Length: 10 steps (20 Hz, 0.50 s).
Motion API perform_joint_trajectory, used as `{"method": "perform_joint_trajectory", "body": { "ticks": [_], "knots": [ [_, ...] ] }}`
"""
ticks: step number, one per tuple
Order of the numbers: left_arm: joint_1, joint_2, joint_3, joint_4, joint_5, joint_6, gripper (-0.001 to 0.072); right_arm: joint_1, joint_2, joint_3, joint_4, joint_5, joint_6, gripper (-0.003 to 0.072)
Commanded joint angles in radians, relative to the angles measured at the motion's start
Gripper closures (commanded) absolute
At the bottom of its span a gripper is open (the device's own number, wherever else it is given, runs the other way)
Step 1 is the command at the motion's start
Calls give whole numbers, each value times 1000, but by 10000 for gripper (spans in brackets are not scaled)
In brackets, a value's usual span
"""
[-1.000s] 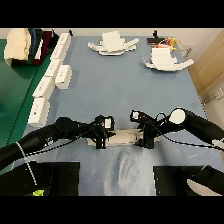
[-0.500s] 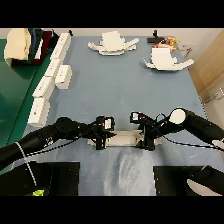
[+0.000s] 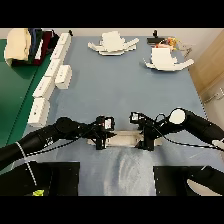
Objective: Fold the box.
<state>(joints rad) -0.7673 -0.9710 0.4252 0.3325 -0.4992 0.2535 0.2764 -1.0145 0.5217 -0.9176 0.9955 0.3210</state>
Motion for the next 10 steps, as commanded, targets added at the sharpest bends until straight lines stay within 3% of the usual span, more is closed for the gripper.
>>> {"method": "perform_joint_trajectory", "body": {
  "ticks": [1, 10],
  "knots": [
    [0, 0, 1, 0, -1, 0, 696, 0, 0, 0, -5, -36, 0, -26],
    [0, 0, 1, 0, -1, 0, 696, 0, 0, 0, -11, -37, 0, -15]
  ]
}}
